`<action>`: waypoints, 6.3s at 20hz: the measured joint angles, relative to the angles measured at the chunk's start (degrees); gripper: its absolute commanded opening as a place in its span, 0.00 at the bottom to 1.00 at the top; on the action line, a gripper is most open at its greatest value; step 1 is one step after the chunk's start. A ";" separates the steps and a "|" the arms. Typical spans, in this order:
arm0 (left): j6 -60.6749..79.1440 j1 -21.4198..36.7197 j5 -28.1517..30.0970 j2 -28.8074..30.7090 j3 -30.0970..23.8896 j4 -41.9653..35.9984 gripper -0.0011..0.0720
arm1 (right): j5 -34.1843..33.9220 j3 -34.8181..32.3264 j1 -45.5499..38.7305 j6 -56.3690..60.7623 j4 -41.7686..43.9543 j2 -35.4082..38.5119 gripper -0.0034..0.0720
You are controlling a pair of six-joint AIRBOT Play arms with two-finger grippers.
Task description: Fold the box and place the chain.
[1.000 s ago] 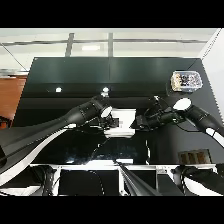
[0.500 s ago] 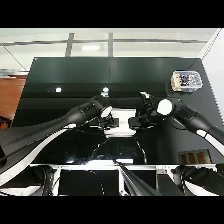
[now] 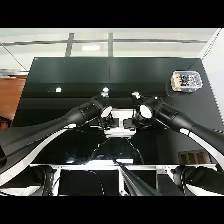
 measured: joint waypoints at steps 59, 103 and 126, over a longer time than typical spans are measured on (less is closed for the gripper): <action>0.00 0.00 -0.04 0.00 0.00 0.04 0.06 | -8.70 27.63 -47.15 -2.56 -2.56 -12.81 0.90; -0.02 0.00 -0.04 0.00 0.00 0.00 0.06 | 9.22 46.93 -53.05 -33.14 20.85 12.59 0.06; -0.02 0.00 -0.04 0.00 0.00 0.00 0.06 | 20.28 11.50 -26.16 -48.57 44.78 22.05 0.06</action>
